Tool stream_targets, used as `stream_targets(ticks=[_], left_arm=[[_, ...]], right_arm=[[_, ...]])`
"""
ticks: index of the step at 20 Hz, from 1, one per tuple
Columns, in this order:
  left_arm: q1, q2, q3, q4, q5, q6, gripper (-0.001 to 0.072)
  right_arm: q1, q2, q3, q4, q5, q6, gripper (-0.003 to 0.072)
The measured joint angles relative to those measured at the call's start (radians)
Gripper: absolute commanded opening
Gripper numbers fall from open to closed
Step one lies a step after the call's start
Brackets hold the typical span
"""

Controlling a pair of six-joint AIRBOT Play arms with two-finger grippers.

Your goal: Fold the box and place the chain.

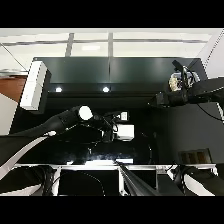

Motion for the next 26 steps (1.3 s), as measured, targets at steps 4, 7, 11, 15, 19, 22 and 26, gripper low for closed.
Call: stream_targets(ticks=[4, 7, 11, 15, 19, 22, 26], left_arm=[[0.057, 0.041, 0.000, 0.160, -0.044, -0.200, 0.0240], [0.164, 0.106, -0.001, 0.299, -0.146, -0.386, 0.0238], [0.384, 0.236, -0.010, 0.450, -0.296, -0.652, 0.0226], [0.687, 0.396, -0.050, 0.536, -0.436, -0.801, 0.0226], [1.081, 0.502, -0.069, 0.552, -0.499, -0.882, 0.0225], [1.311, 0.523, -0.074, 0.550, -0.511, -0.870, 0.0225], [1.458, 0.519, -0.113, 0.537, -0.397, -0.782, 0.0225]], right_arm=[[-0.051, 0.010, 0.003, 0.000, -0.007, 0.000, 0.0027], [-0.097, 0.017, 0.008, 0.000, -0.019, -0.001, 0.0027], [-0.122, 0.020, 0.009, -0.008, -0.031, -0.007, 0.0027], [-0.129, 0.021, 0.009, -0.029, -0.032, -0.025, 0.0027], [-0.131, 0.021, 0.009, -0.037, -0.011, -0.058, 0.0026], [-0.131, 0.021, 0.009, -0.040, 0.005, -0.071, 0.0027], [-0.131, 0.021, 0.009, -0.040, 0.012, -0.078, 0.0026]])
